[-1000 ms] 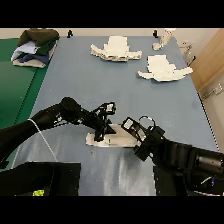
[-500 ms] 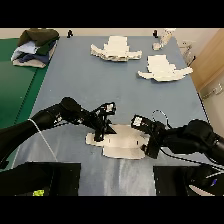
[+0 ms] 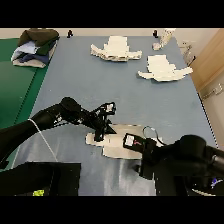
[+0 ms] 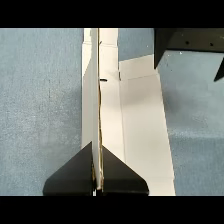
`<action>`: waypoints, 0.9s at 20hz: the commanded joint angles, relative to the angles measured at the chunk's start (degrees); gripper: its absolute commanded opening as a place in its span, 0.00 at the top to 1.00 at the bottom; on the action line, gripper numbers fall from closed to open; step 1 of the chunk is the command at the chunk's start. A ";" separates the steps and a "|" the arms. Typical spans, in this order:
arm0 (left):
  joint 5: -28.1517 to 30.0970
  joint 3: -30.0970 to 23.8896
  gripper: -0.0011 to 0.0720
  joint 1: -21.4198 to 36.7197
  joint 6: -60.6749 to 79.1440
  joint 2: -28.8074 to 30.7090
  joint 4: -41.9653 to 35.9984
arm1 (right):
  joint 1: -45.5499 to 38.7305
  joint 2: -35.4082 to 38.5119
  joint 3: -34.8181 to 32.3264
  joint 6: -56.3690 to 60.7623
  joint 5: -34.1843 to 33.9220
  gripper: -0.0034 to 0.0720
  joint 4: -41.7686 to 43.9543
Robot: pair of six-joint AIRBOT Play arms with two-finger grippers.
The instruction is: Fold the box.
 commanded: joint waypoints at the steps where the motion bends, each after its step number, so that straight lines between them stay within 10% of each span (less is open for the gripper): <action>1: -0.02 0.04 0.97 0.07 0.00 0.04 0.00 | 11.89 -6.75 -1.42 22.38 4.81 0.01 -20.37; 9: 0.00 0.04 0.97 0.07 0.00 0.04 0.00 | 13.44 -12.90 -0.46 44.46 2.47 0.01 -38.71; 18: 0.00 0.04 0.97 0.07 0.00 0.04 0.00 | 13.25 -7.41 1.77 41.72 -5.51 0.01 -40.59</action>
